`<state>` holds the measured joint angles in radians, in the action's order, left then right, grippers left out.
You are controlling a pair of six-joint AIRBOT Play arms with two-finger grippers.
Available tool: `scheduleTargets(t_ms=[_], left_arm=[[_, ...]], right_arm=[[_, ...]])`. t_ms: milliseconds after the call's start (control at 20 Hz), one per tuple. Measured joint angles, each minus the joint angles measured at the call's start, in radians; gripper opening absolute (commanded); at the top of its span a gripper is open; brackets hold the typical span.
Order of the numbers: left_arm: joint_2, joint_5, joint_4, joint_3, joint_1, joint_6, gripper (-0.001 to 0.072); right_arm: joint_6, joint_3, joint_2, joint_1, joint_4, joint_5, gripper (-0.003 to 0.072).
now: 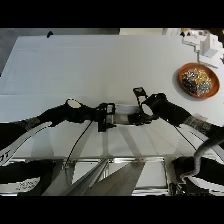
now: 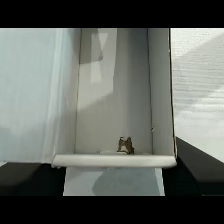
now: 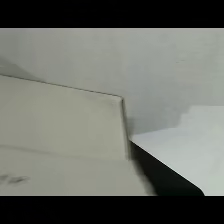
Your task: Fold the box and place the chain.
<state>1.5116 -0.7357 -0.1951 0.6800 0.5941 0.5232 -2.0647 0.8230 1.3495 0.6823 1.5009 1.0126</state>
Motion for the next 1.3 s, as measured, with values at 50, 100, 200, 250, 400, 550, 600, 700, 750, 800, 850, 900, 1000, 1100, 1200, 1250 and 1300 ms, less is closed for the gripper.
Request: scheduleTargets(t_ms=[50,100,200,250,400,550,600,700,750,800,850,900,1000,1100,1200,1250,1300], left_arm=[[0.0,-0.002,0.0,0.0,0.0,-0.001,0.0254],[0.0,-0.002,0.004,0.0,0.0,-0.003,0.0254],[0.0,-0.001,0.003,0.0,0.0,-0.003,0.0254],[0.0,0.0,0.004,0.0,0.0,-0.004,0.0254],[0.0,0.0,0.003,0.0,0.0,-0.005,0.0254],[0.0,-0.001,0.001,0.0,0.0,-0.005,0.0254],[0.0,-0.002,0.001,0.0,0.0,-0.005,0.0253],[0.0,-0.001,0.0,0.0,0.0,-0.005,0.0254],[0.0,-0.001,0.0,0.0,0.0,-0.005,0.0254],[0.0,-0.002,0.0,0.0,0.0,-0.005,0.0254],[0.0,-0.002,0.0,0.0,0.0,-0.005,0.0254],[0.0,-0.002,0.0,0.0,0.0,-0.005,0.0254],[0.0,-0.002,0.0,0.0,0.0,-0.005,0.0254],[0.0,-0.002,0.0,0.0,0.0,-0.005,0.0254],[0.0,-0.002,0.0,0.0,0.0,-0.005,0.0254],[0.0,-0.002,0.0,0.0,0.0,-0.005,0.0254],[0.0,-0.002,0.0,0.0,0.0,-0.005,0.0254]], right_arm=[[0.004,0.0,-0.007,0.0,0.002,0.005,0.0286],[0.014,0.0,-0.019,-0.001,0.01,0.008,0.03],[0.031,0.0,-0.046,0.0,0.016,0.025,0.03],[0.038,0.0,-0.063,-0.002,0.025,0.031,0.03],[0.055,0.0,-0.121,-0.013,0.055,0.069,0.03],[0.099,0.0,-0.179,-0.027,0.076,0.124,0.03],[0.12,0.001,-0.2,-0.034,0.078,0.143,0.03],[0.164,0.01,-0.241,-0.054,0.089,0.202,0.03],[0.189,0.022,-0.258,-0.068,0.089,0.223,0.03],[0.216,0.042,-0.272,-0.088,0.089,0.256,0.03],[0.242,0.066,-0.281,-0.111,0.089,0.283,0.03],[0.272,0.097,-0.288,-0.14,0.091,0.309,0.0299],[0.334,0.163,-0.297,-0.208,0.092,0.345,0.0293],[0.392,0.225,-0.299,-0.292,0.093,0.351,0.0245],[0.444,0.271,-0.291,-0.391,0.093,0.332,0.0236],[0.47,0.286,-0.278,-0.447,0.093,0.314,0.0236],[0.49,0.296,-0.262,-0.501,0.094,0.291,0.0236]])
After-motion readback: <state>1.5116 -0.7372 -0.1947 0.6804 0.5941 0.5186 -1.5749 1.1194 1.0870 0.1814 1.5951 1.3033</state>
